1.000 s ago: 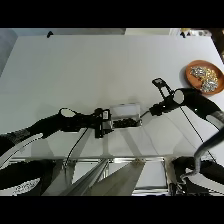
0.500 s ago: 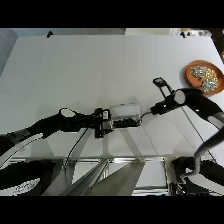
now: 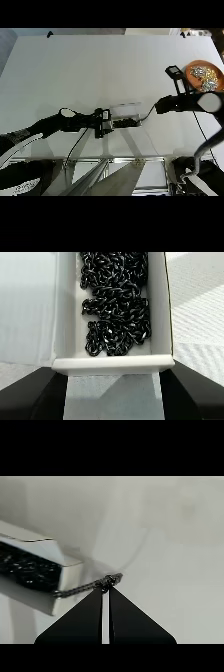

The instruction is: Fold the box and place the chain.

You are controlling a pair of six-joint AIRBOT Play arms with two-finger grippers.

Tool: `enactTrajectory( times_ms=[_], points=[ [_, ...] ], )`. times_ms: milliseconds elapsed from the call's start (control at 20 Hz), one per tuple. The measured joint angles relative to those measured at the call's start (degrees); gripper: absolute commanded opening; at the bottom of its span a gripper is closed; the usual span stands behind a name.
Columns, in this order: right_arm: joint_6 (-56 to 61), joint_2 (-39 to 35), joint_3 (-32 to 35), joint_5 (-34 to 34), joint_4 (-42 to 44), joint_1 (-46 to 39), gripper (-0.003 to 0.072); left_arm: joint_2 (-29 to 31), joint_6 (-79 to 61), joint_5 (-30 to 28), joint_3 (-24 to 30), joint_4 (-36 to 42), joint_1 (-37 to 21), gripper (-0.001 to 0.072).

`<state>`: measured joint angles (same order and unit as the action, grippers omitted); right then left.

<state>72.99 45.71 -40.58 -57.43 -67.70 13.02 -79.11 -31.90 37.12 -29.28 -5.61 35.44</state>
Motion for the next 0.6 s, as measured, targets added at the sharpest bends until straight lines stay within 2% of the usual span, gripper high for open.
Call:
enactTrajectory(
  times_ms=[200,350,600],
  points=[
    [-7.87,-6.71,-0.02,-4.0,17.86,0.0,0.0015,0.0,0.0,0.11,0.0,0.0,0.0,0.0136],
    [-13.81,-8.24,-0.04,-6.95,31.15,0.0,0.0015,0.0,0.0,0.2,0.0,0.0,0.0,0.0136],
    [-18.62,-6.45,-0.04,-8.24,39.98,1.57,0.0015,0.0,0.0,0.22,0.0,0.0,0.0,0.0136]
  ],
)
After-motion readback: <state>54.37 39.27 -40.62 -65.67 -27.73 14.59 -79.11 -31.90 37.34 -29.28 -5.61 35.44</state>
